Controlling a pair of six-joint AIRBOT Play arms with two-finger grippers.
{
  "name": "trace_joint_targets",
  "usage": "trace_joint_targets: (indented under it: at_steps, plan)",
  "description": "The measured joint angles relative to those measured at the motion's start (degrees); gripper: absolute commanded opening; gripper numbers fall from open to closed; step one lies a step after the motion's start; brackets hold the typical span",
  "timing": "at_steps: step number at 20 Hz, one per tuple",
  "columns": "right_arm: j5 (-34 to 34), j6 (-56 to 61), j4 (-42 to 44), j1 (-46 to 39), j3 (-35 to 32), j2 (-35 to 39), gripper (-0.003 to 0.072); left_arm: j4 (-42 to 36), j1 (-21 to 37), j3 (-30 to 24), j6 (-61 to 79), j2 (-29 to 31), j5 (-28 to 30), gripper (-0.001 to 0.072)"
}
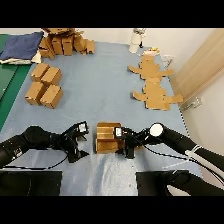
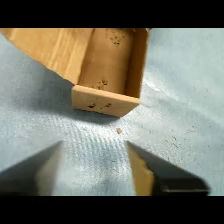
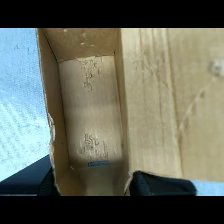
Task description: Fold the box.
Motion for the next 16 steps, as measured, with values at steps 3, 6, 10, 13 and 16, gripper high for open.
trace_joint_targets:
  at_steps: [3,6,10,13,16]
  plan:
    - [0.0,0.0,0.0,0.0,0.0,0.0,0.0499,-0.5,-1.5,-0.4,1.9,-0.7,0.3,0.0698]
    - [-0.1,0.0,0.0,0.0,0.0,0.0,0.0499,-0.9,-4.4,-0.5,2.5,-1.8,2.8,0.0699]
    - [-0.2,0.0,0.0,0.0,0.0,0.0,0.0499,-2.1,-8.6,-0.5,3.0,-3.3,8.6,0.0699]
    - [-0.4,0.0,0.0,0.0,0.0,0.0,0.0499,-2.7,-10.5,-0.1,4.0,-4.7,11.2,0.0698]
    - [-0.5,0.0,0.0,0.0,0.0,0.0,0.0499,-3.2,-11.3,1.2,5.1,-6.2,12.7,0.0699]
